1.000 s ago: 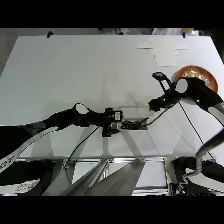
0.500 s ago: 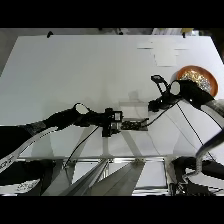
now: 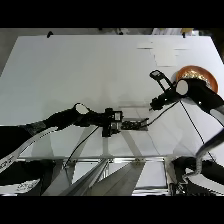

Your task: Fold the box and place the chain.

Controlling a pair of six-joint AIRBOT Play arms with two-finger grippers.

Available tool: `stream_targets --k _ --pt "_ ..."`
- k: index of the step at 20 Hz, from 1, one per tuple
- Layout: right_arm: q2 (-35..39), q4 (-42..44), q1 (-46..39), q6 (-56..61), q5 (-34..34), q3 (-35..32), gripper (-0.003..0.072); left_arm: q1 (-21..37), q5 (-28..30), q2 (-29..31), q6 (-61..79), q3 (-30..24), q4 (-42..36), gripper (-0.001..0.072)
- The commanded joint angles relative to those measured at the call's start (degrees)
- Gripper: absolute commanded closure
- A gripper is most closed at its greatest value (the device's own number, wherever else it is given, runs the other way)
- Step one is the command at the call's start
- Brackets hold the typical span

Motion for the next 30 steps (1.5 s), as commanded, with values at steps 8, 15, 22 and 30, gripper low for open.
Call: stream_targets --k 8,15,22,30 --pt "2.32 16.50 -6.45 -66.12 4.00 -2.97 0.0437 0.02 0.07 0.04 0.00 0.00 0.00 0.0435" --pt "-1.60 18.67 -6.45 -79.32 -3.10 -7.10 0.0446 0.02 0.07 0.04 0.00 0.02 0.00 0.0435" --pt "-3.52 18.99 -6.45 -79.32 -6.34 -7.10 0.0466 0.02 0.07 0.04 0.00 0.00 0.00 0.0435" --pt "-4.72 19.30 -6.45 -78.84 -6.47 -7.13 0.0572 0.02 0.07 0.04 0.00 0.02 0.00 0.0435"
